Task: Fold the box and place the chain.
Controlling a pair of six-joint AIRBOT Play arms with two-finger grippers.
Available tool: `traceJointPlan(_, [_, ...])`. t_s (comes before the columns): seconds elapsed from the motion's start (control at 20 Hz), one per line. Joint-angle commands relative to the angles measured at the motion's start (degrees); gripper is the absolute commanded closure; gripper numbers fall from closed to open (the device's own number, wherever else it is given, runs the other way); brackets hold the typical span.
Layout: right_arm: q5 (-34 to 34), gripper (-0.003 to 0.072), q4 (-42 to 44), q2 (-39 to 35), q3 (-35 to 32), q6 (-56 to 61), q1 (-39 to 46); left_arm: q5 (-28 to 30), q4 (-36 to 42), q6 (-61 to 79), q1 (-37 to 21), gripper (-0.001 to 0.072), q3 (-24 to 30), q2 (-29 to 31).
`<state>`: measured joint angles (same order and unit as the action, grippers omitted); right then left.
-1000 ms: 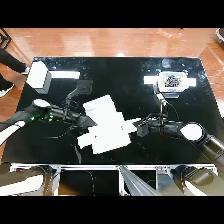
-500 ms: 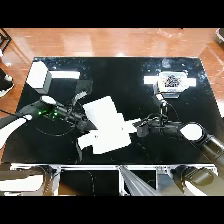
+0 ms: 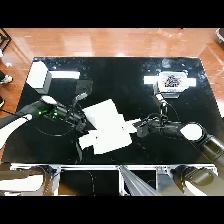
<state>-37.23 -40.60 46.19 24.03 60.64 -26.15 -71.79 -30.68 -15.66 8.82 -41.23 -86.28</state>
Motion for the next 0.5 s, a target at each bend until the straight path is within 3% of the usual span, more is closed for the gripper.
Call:
traceJointPlan(0.0, [-0.09, 0.067, 0.0, -0.04, 0.0, -0.02, -0.02, 1.14, -0.39, 0.26, -0.02, 0.0534, -0.07, -0.04])
traceJointPlan(0.05, [-0.55, 0.0667, -0.02, -0.04, 0.0, 0.0, 0.15, 1.36, -0.35, 0.26, -0.02, 0.0615, -0.09, -0.04])
traceJointPlan(0.1, [-1.44, 0.0497, 0.02, -0.04, 0.02, 0.07, 0.72, 1.29, -0.22, 0.26, 0.0, 0.0628, -0.15, -0.02])
traceJointPlan(0.15, [-2.82, 0.0098, 0.0, -0.07, 0.04, 0.52, 1.73, 1.27, -0.17, 0.26, 0.0, 0.0656, -0.24, -0.02])
traceJointPlan(0.2, [-5.05, -0.0015, -0.04, -0.11, 0.2, 0.66, 3.32, 1.27, -0.22, 0.26, 0.0, 0.0686, -0.55, -0.02])
traceJointPlan(0.3, [-12.13, -0.0014, -2.49, -0.13, 1.88, 0.61, 7.76, 1.29, -0.22, 0.28, 0.07, 0.0686, -1.81, -0.02])
traceJointPlan(0.45, [-24.41, -0.0013, -12.61, -1.62, 8.15, 0.59, 15.78, 1.09, -0.59, 1.64, 0.85, 0.0688, -4.94, 0.15])
